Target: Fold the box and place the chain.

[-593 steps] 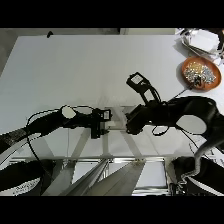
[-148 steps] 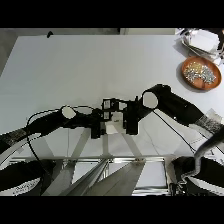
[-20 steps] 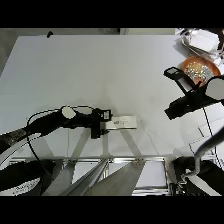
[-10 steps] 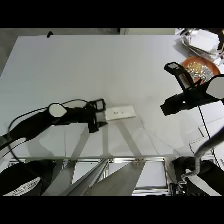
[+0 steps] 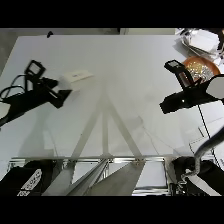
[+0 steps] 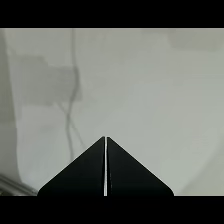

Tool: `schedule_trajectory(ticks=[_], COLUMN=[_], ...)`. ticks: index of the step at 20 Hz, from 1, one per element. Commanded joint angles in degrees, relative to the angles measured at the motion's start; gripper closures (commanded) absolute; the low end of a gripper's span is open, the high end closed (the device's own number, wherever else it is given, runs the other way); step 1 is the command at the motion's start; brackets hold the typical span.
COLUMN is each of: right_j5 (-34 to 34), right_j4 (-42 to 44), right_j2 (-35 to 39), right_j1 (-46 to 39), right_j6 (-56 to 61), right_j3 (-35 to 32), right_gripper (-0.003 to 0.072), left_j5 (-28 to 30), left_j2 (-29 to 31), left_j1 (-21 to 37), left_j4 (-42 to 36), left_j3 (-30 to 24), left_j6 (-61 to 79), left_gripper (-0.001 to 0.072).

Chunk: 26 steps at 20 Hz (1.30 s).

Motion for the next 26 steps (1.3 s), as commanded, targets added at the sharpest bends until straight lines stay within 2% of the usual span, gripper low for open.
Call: schedule_trajectory(ticks=[1, 5, 8, 10, 18, 19, 20, 22, 23, 24, 26], right_j5=[-1.60, -2.25, -2.25, -2.25, -2.21, -2.19, -2.19, -2.25, -2.23, -2.23, -2.23], right_j4=[0.04, 0.00, -0.02, 0.00, 0.24, 0.24, 0.24, 0.24, 0.20, 0.20, 0.20], right_j2=[0.04, 0.04, 0.04, 0.04, 0.04, 0.04, 0.04, 0.07, 0.07, 0.07, 0.07], right_j1=[-0.04, -0.04, -0.04, -0.04, -0.04, -0.04, -0.04, -0.04, -0.04, -0.04, -0.04], right_j6=[-0.44, -0.44, -0.44, -0.42, -0.35, -0.35, -0.35, -0.37, -0.37, -0.35, -0.37], right_j3=[0.04, 0.04, 0.02, 0.04, 0.04, 0.04, 0.04, 0.04, 0.04, 0.04, 0.04], right_gripper=[0.0668, 0.0668, 0.0668, 0.0668, 0.0668, 0.0668, 0.0667, 0.0667, 0.0667, 0.0667, 0.0667], left_j5=[-3.30, -4.52, -4.72, -6.25, -19.80, -20.65, -21.40, -22.38, -22.45, -22.56, -22.88], left_j2=[2.43, 1.64, 0.26, -0.92, -4.90, -4.94, -4.94, -4.94, -4.92, -4.92, -4.81], left_j1=[12.22, 22.86, 27.41, 28.09, 28.09, 28.09, 28.09, 28.06, 28.06, 28.06, 28.00], left_j4=[13.79, 15.43, 18.62, 22.05, 30.69, 30.71, 30.71, 30.75, 30.73, 30.73, 30.82], left_j3=[0.00, -1.18, -3.10, -4.66, -5.84, -5.84, -5.84, -5.84, -5.84, -5.84, -5.81], left_j6=[-15.08, -17.88, -21.35, -23.47, -25.97, -25.94, -25.94, -25.92, -25.92, -25.92, -25.90], left_gripper=[0.0704, 0.0704, 0.0705, 0.0705, 0.0691, 0.0647, 0.0554, 0.0238, 0.0117, 0.0030, 0.0019])
